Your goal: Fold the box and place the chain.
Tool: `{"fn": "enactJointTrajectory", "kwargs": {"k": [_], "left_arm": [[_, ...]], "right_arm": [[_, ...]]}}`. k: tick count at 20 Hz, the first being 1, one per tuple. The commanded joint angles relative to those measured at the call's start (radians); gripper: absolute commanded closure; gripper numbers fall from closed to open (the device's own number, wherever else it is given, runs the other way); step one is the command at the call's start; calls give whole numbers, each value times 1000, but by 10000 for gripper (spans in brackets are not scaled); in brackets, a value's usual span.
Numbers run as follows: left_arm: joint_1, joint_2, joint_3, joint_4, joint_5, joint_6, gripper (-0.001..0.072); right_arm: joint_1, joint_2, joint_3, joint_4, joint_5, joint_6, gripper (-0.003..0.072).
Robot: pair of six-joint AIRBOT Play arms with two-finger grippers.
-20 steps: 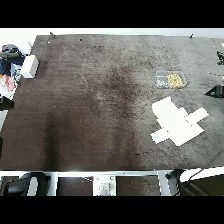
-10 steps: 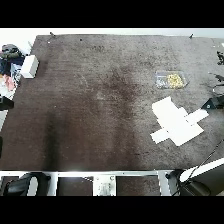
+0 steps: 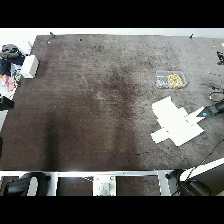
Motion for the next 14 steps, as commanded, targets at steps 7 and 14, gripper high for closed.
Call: {"fn": "enactJointTrajectory", "kwargs": {"k": [7, 14], "left_arm": [[1, 1, 0, 0, 0, 0, 698], [1, 1, 1, 0, 0, 0, 698]], "right_arm": [[1, 44, -103, 90, 13, -12, 678], [13, 227, -471, 493, -2, -13, 679]]}}
